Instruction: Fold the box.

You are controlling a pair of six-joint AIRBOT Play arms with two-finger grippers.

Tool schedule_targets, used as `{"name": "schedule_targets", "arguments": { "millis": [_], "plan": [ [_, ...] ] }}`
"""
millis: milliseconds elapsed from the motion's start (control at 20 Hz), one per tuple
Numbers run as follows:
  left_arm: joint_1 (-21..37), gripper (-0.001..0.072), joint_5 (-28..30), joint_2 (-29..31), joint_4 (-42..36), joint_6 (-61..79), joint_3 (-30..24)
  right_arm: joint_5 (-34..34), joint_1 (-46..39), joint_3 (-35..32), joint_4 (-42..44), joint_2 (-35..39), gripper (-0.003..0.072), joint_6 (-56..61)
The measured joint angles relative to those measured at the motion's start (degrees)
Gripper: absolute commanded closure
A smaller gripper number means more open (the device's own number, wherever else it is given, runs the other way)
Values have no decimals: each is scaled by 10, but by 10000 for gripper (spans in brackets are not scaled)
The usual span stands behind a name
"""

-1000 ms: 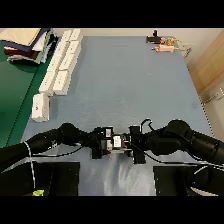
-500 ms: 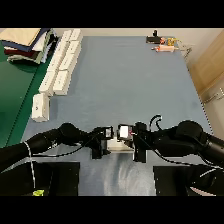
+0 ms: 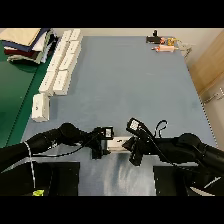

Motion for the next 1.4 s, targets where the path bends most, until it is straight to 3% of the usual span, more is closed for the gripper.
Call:
{"name": "schedule_targets", "arguments": {
  "millis": [500,1400],
  "plan": [
    [0,283,1,0,0,0,0,54,1,-66,27,6,684,32],
    [0,283,-1,0,-1,-2,0,35,1,-61,10,12,683,44]
  ]
}}
